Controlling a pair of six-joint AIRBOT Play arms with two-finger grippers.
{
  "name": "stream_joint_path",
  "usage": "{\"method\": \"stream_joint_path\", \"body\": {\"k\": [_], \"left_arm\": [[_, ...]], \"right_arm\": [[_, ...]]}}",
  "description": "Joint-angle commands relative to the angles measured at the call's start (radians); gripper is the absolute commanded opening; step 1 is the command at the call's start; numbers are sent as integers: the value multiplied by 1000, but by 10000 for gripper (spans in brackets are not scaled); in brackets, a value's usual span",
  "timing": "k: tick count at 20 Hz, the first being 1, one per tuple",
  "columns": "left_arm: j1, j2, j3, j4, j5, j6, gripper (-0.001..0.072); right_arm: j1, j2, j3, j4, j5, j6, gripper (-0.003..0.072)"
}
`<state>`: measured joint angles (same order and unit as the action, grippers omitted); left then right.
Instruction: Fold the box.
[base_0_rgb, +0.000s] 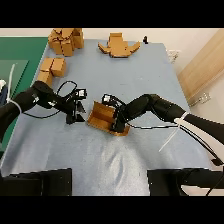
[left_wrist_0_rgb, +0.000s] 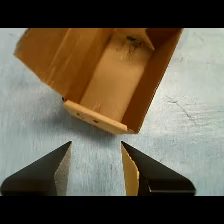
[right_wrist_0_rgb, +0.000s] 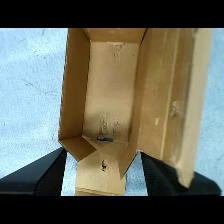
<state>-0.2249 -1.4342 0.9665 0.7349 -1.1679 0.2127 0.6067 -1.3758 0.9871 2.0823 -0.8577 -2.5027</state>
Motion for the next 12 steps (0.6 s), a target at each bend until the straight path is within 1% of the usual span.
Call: {"method": "stream_joint_path", "body": {"k": [1,4,5,6,7,9,12], "left_arm": [[2,-93,83,-34,-106,33,493],[1,-106,93,-72,-135,54,492],[0,-106,93,-73,-144,57,475],[0,-106,92,-69,-151,56,392],[-1,-106,92,-71,-156,56,354],[-21,-106,91,-81,-169,56,355],[-87,-109,89,-78,-187,40,356]], "right_arm": [[0,-1,0,-8,0,0,719],[0,-1,0,-11,0,0,718],[0,-1,0,-11,1,0,718],[0,-1,0,-11,2,0,718],[0,-1,0,-11,2,0,718],[0,-1,0,-11,3,0,718],[-1,-1,0,-19,10,0,717]]}}
